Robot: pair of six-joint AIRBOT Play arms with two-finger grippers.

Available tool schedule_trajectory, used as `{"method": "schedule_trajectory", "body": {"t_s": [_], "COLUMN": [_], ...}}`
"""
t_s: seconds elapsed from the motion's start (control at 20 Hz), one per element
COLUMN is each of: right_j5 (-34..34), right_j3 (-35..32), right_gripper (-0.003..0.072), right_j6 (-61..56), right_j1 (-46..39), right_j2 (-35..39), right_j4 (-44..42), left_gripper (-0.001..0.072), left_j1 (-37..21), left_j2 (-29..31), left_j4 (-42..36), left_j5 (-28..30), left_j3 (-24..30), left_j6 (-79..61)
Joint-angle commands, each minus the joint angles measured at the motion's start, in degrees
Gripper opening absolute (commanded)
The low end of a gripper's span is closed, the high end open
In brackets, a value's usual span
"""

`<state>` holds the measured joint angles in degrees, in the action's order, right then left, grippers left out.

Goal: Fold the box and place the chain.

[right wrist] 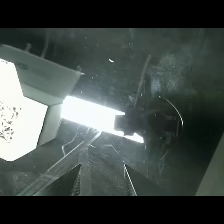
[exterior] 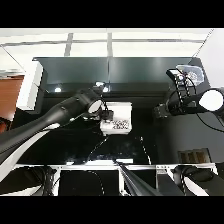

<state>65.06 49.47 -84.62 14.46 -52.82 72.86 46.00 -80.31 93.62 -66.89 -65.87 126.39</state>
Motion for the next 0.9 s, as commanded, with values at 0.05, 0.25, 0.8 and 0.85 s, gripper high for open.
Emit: {"method": "schedule_trajectory", "body": {"t_s": [0.05, 0.25, 0.8, 0.85], "right_j5": [-0.81, -1.14, -2.78, -2.8], "right_j3": [-0.02, -0.02, -0.02, -0.02], "right_gripper": [0.0297, 0.0297, 0.0297, 0.0297], "right_j6": [0.13, 0.02, 0.0, 0.0], "right_j1": [0.07, 0.09, 0.07, 0.09], "right_j2": [0.04, 0.04, 0.02, 0.02], "right_j4": [0.48, 0.15, 0.07, 0.04], "left_gripper": [0.0671, 0.0672, 0.072, 0.072], "left_j1": [-4.28, -28.41, -31.36, -31.06], "left_j2": [14.97, 24.61, 19.28, 17.11], "left_j4": [13.92, -19.41, -65.2, -65.64], "left_j5": [-1.46, 10.14, 16.22, 16.61], "left_j3": [9.31, 23.47, 34.86, 34.07], "left_j6": [-5.14, -33.73, -145.79, -147.18]}}
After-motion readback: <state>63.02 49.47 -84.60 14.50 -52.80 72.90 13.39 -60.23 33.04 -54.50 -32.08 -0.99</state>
